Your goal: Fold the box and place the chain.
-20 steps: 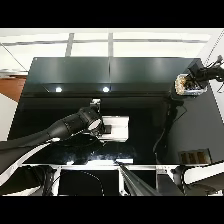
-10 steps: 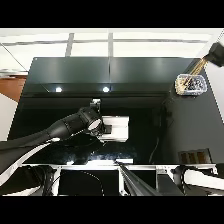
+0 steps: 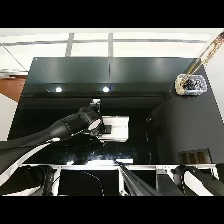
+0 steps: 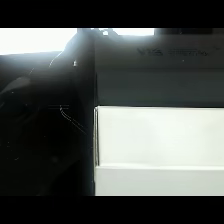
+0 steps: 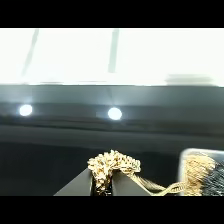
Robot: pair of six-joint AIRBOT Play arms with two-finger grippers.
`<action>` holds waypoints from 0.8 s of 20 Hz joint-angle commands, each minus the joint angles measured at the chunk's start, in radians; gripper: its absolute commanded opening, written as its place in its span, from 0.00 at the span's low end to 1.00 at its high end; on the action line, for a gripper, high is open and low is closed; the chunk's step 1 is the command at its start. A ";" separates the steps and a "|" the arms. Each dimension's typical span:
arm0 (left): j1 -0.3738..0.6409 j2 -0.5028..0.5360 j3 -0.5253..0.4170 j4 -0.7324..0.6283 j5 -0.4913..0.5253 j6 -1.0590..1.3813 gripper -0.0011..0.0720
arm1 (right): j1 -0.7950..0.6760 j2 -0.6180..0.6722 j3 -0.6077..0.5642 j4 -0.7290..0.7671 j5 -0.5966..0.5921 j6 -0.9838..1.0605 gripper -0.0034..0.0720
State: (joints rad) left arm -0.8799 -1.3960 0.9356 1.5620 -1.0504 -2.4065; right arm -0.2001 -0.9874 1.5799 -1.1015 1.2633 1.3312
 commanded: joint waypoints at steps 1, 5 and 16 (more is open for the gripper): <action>0.000 0.000 0.000 0.000 0.000 0.001 0.06 | 0.117 0.110 0.000 -0.045 0.099 -0.014 0.10; 0.000 0.000 0.000 0.000 -0.001 0.001 0.06 | 0.275 0.161 -0.058 -0.071 0.256 -0.099 0.10; 0.000 0.000 0.000 -0.003 -0.002 0.001 0.06 | 0.515 0.160 -0.555 0.182 0.229 -0.140 0.10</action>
